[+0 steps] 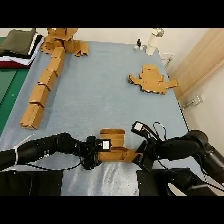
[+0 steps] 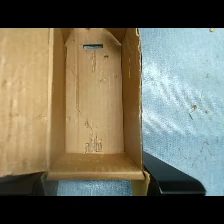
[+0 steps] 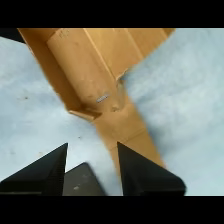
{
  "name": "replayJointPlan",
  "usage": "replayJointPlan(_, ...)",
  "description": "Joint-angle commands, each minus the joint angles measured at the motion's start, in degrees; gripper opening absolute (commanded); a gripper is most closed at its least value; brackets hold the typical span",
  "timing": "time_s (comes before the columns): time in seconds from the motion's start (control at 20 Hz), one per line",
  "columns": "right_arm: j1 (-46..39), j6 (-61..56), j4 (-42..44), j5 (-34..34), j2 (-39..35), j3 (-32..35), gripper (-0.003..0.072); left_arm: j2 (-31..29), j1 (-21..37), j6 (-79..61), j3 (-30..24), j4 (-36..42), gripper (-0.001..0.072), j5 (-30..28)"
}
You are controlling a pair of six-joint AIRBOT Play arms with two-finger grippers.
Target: Fold the box.
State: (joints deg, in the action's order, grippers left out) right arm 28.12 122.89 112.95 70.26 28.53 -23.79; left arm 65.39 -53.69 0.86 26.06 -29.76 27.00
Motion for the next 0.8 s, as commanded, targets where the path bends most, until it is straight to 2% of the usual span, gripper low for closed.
replayJointPlan(0.0,0.15,16.33,-1.44,-9.84,3.63,1.31,0.0496,-0.02,-0.02,0.02,0.00,0.00,0.0439,0.00)
replayJointPlan(0.05,0.20,18.58,-1.09,-12.02,4.79,1.33,0.0543,-0.02,-0.02,0.02,0.00,0.00,0.0439,0.00)
replayJointPlan(0.1,0.33,21.14,-0.09,-13.35,5.92,1.33,0.0547,-0.02,-0.02,0.02,0.00,0.00,0.0439,0.00)
replayJointPlan(0.3,4.11,23.34,0.61,-13.84,10.21,1.68,0.0548,-0.02,-0.02,0.02,0.00,0.00,0.0439,0.00)
replayJointPlan(0.5,7.63,23.34,0.04,-14.58,11.39,2.05,0.0536,-0.02,-0.02,0.02,0.00,-0.02,0.0439,0.00)
replayJointPlan(0.6,9.09,23.32,0.07,-15.87,11.39,2.08,0.0280,-0.02,-0.02,0.02,0.00,0.00,0.0439,0.00)
replayJointPlan(0.65,9.60,23.32,0.42,-16.46,11.39,2.08,0.0183,-0.02,-0.02,0.02,0.00,0.00,0.0439,0.00)
replayJointPlan(0.7,10.05,23.32,0.39,-17.40,11.39,2.08,0.0141,-0.02,-0.02,0.02,0.00,0.00,0.0439,0.00)
replayJointPlan(0.75,10.38,23.32,0.39,-18.84,11.41,2.10,0.0141,-0.02,-0.02,0.02,0.00,0.00,0.0439,0.00)
